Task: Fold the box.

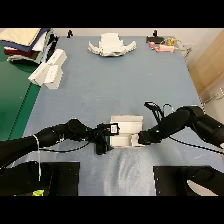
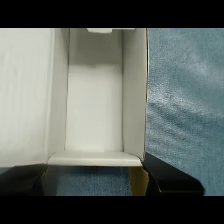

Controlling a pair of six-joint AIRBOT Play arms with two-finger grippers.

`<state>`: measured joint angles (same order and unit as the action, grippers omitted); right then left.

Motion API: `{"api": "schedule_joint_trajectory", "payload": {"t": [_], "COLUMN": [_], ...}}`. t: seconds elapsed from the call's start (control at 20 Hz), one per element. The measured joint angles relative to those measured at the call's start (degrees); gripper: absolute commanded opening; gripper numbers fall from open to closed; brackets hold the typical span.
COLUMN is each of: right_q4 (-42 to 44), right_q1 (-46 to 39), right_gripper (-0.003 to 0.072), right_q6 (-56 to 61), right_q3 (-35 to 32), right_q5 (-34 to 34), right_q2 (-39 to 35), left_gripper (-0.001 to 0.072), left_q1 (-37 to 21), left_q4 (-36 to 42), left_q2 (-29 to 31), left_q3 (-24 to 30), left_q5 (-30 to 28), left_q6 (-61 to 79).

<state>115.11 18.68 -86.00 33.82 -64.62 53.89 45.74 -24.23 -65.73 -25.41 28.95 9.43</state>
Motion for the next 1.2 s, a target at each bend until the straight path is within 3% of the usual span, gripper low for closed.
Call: {"api": "schedule_joint_trajectory", "payload": {"t": [0.45, 0.7, 0.75, 0.8, 0.85, 1.1, 1.15, 1.2], "right_q4": [-23.0, -29.2, -29.7, -30.1, -30.3, -30.3, -30.0, -29.8], "right_q1": [17.3, 20.3, 20.5, 20.6, 20.8, 21.0, 21.0, 21.0], "right_gripper": [0.0358, 0.028, 0.024, 0.0089, 0.0005, 0.0005, 0.0076, 0.0281], "right_q6": [30.0, 39.7, 40.6, 41.3, 41.9, 42.9, 42.7, 42.2], "right_q3": [7.7, 9.1, 9.2, 9.2, 9.3, 9.5, 9.5, 9.5], "right_q5": [1.3, -0.7, -0.9, -1.2, -1.2, -1.7, -1.8, -1.7], "right_q2": [8.9, 10.5, 10.8, 11.1, 11.5, 13.1, 13.2, 13.4], "left_gripper": [0.0388, 0.0388, 0.0388, 0.0388, 0.0388, 0.0388, 0.0388, 0.0388], "left_q1": [0.0, 0.0, 0.0, 0.0, 0.0, 0.0, 0.0, 0.0], "left_q4": [0.0, 0.0, 0.0, 0.0, 0.0, 0.0, 0.0, 0.0], "left_q2": [0.0, 0.0, 0.0, 0.0, 0.0, 0.0, 0.0, 0.0], "left_q3": [0.0, 0.0, 0.0, 0.0, 0.0, 0.0, 0.0, 0.0], "left_q5": [0.0, 0.0, 0.0, 0.0, 0.0, 0.0, 0.0, 0.0], "left_q6": [0.0, 0.0, 0.0, 0.0, 0.0, 0.0, 0.0, 0.0]}}
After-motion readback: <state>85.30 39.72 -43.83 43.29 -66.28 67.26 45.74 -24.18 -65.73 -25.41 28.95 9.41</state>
